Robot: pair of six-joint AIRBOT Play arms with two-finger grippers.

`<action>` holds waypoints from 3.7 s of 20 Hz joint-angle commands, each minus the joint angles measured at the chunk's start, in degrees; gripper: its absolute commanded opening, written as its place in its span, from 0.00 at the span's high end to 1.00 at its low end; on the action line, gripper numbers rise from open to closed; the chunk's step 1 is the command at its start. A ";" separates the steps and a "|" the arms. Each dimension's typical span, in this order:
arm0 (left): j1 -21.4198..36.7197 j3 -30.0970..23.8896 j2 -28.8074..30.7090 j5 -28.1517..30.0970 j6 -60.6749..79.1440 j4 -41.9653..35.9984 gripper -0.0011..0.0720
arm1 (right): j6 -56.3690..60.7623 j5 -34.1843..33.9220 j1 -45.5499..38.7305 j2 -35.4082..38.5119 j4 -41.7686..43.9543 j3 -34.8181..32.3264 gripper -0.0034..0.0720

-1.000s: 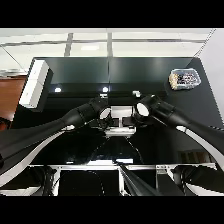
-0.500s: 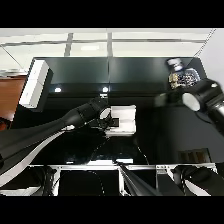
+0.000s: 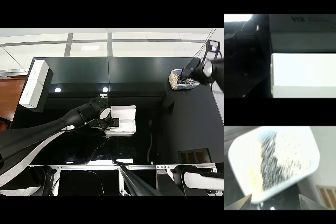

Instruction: Fold the box and place the chain.

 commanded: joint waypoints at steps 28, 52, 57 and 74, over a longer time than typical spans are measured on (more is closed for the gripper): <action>0.07 0.00 -0.02 0.39 -0.02 0.15 0.95 | -7.80 24.48 -8.81 -33.35 8.63 39.30 0.94; 0.04 0.00 -0.02 0.28 0.00 0.02 0.95 | -27.12 32.61 -1.05 27.52 36.92 21.97 0.94; 0.04 0.00 -0.02 0.24 0.00 0.04 0.95 | -28.70 41.92 3.15 28.74 55.32 21.73 0.94; 0.04 0.00 -0.02 0.39 0.00 0.22 0.95 | -25.40 35.69 23.54 26.01 57.00 16.52 0.95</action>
